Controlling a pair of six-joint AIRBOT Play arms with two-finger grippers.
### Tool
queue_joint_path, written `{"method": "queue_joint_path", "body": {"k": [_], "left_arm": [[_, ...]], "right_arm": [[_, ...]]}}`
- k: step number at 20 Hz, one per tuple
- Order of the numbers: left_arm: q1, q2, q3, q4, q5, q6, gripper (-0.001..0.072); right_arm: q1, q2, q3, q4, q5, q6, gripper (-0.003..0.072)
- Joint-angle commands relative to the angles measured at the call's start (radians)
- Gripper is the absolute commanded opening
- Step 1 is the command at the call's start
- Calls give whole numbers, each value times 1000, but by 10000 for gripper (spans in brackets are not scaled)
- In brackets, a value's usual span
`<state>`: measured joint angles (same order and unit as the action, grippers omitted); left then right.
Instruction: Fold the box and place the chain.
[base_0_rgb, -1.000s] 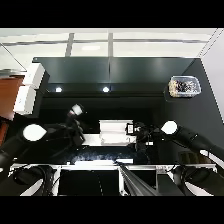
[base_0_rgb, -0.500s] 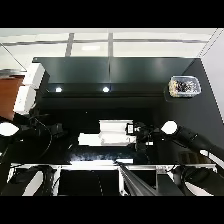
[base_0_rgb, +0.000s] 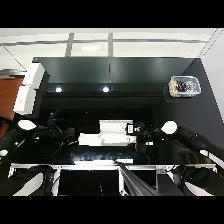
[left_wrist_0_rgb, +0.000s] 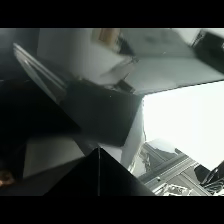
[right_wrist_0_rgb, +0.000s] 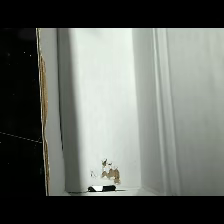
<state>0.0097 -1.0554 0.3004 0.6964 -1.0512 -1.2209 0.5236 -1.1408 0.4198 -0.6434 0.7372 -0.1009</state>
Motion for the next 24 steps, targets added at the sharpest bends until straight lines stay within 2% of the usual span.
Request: {"method": "queue_joint_path", "body": {"k": [1, 3, 4, 5, 7, 8, 12, 14, 18, 24], "left_arm": [[-80, -84, -1, -66, 18, 64, 30], [-110, -88, 0, -70, 36, 74, 38], [-114, -88, 0, -84, 49, 74, 139], [-113, -87, 1, -96, 51, 83, 295], [-111, -83, 9, -100, 26, 142, 686], [-110, -80, 13, -100, 14, 142, 711], [-125, -52, 34, -137, -53, 200, 712], [-154, -32, 50, -180, -53, 223, 712], [-226, -4, 91, -210, 27, 127, 711], [-398, 8, 106, -208, 142, -51, 707]], "right_arm": [[0, 0, 0, 0, 0, 0, 352], [0, -1, 0, 0, -1, 0, 352], [0, 0, 0, 0, -1, 0, 353], [0, 0, 0, 0, -1, 0, 352], [0, 0, 0, 0, 0, 0, 352], [0, 0, 0, 0, -1, 0, 352], [0, 0, 0, 0, -2, 0, 352], [0, 0, 0, 0, -1, 0, 352], [0, 0, 0, 0, -1, 0, 352], [0, 0, 0, 0, -2, 0, 352]]}}
